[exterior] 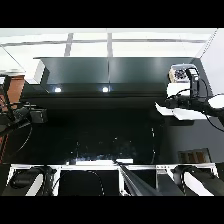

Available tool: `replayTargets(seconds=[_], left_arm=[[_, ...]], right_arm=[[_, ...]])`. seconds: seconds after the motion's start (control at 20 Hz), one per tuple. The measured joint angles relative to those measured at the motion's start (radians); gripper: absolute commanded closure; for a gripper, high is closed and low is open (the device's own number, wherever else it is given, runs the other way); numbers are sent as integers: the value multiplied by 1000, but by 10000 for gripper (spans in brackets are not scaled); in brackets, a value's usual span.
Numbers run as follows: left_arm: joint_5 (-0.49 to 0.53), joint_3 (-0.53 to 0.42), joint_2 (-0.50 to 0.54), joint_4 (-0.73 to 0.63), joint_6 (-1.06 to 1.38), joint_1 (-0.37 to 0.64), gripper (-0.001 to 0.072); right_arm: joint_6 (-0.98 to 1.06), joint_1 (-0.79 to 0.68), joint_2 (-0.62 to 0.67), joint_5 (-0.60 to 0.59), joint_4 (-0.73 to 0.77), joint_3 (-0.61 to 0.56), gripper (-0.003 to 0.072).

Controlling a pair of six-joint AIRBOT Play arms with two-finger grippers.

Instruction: Fold the box and place the chain.

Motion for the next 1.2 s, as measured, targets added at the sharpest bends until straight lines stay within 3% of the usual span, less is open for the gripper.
replayTargets(seconds=[0.7, 0.75, 0.8, 0.85, 1.05, 1.2], left_arm=[[0, 0, 0, 0, 0, 0, 682], [0, 0, 0, 0, 0, 0, 682], [0, 0, 0, 0, 0, 0, 682], [0, 0, 0, 0, 0, 0, 682], [55, -2, -3, 0, 3, 0, 682], [173, -3, -8, 0, 7, 0, 682]], right_arm=[[0, 0, 0, 0, 47, 0, 665], [0, 0, -1, -10, 72, 0, 517], [0, 4, -2, -48, 93, 0, 24], [0, 6, -2, -103, 109, 0, -18], [5, -35, -16, -404, 130, 3, -16], [38, -204, -79, -491, 133, 51, -16]])
